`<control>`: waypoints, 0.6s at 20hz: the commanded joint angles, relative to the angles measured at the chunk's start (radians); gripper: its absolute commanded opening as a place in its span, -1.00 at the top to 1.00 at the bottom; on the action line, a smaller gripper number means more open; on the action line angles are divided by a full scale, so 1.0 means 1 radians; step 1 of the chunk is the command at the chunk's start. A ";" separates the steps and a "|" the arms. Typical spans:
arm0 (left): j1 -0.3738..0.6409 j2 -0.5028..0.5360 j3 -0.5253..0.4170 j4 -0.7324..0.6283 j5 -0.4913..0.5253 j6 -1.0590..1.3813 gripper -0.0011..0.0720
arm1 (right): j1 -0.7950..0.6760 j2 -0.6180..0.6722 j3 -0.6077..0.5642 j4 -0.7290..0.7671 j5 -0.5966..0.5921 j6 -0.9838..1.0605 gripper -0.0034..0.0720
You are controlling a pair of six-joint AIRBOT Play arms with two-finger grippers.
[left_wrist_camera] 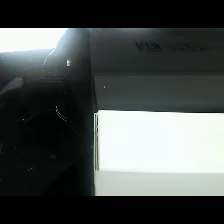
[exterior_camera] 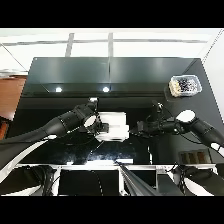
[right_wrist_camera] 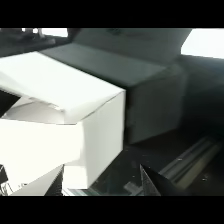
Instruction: Fold the box and place the chain.
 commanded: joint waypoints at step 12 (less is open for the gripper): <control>0.001 -0.001 0.000 0.000 0.000 0.000 0.89 | 0.288 -0.001 0.158 -0.338 -0.168 0.447 -0.17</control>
